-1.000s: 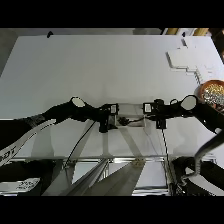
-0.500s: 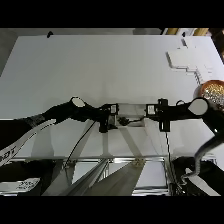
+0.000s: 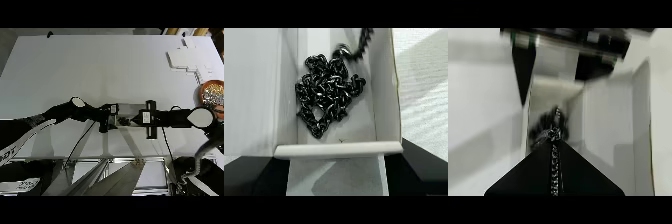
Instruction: Fold the box and place the chain.
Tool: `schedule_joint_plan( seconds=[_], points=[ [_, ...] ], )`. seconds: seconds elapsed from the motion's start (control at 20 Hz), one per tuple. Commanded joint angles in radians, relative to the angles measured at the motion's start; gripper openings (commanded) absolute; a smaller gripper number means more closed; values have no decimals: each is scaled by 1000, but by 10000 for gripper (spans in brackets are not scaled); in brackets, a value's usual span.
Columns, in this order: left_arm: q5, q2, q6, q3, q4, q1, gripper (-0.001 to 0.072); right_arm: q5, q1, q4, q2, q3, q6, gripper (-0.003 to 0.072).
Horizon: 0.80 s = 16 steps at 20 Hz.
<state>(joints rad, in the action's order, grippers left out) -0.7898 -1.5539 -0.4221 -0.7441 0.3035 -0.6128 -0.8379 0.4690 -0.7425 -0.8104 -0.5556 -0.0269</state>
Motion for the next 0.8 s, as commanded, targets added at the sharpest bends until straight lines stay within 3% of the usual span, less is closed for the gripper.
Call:
schedule_joint_plan(
  seconds=[0.0,0.2,0.25,0.35,0.5,0.75],
  points=[
    [0,0,0,0,0,0,82,141,90,122,-48,0,-3,21],
    [0,0,0,0,0,0,82,160,103,108,-153,0,-3,23],
    [0,0,0,0,0,0,82,171,103,98,-173,0,-4,45],
    [0,0,0,0,0,0,82,195,102,76,-194,0,-3,205],
    [0,0,0,0,0,0,82,205,83,-1,-163,-1,-3,206],
    [0,0,0,0,0,0,82,-30,-161,-88,-32,-1,10,205]
  ],
)
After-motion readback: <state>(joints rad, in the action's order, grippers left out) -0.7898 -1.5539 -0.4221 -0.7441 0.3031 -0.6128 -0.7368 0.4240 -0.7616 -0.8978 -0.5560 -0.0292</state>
